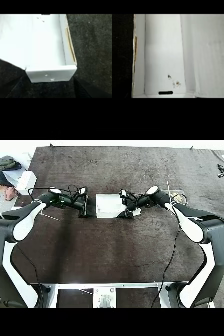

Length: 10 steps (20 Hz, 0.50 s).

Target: Fold the box and place the chain.

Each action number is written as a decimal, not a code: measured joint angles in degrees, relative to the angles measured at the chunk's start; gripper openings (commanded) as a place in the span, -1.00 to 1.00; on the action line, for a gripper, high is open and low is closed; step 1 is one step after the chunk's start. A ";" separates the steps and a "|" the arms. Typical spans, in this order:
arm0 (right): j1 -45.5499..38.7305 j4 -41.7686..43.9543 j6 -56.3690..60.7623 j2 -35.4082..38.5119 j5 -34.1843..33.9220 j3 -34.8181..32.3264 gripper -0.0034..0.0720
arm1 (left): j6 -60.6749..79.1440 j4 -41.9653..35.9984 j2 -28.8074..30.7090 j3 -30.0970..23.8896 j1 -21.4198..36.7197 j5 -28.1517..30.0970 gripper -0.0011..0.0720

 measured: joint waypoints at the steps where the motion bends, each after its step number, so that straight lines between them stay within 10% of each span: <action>1: 0.00 0.00 0.00 0.00 0.02 0.00 -0.09 | 0.11 -0.02 -0.02 -0.04 -0.09 -0.02 1.00; 10: 0.00 0.02 0.00 0.00 0.02 0.00 -0.09 | -2.16 1.20 -0.02 0.07 -2.49 1.84 0.98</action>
